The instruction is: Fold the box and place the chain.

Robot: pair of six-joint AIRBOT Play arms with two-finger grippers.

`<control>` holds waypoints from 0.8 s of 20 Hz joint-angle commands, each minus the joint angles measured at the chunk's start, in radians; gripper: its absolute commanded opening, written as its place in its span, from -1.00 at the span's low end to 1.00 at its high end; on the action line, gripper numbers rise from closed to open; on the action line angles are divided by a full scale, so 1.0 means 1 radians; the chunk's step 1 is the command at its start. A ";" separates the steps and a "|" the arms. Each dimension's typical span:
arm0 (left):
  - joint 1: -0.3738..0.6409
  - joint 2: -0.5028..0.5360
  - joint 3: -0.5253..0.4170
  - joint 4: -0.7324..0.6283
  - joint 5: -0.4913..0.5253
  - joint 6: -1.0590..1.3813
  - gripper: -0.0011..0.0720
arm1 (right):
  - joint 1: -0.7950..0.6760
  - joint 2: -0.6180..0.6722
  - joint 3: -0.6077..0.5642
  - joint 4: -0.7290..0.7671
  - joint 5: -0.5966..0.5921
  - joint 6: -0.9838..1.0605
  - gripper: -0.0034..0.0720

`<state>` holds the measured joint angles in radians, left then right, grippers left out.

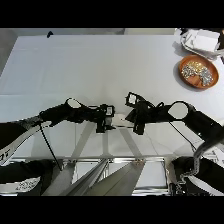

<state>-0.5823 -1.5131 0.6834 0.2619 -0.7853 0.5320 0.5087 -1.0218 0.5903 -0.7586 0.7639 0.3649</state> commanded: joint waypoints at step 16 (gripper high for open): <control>0.001 0.001 0.000 0.000 0.003 0.000 -0.28 | 0.000 -0.013 -0.139 0.100 -0.049 -0.108 -0.89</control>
<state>-0.5823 -1.5131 0.6834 0.2623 -0.7837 0.5323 0.5083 -1.0344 0.4541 -0.6418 0.7052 0.2554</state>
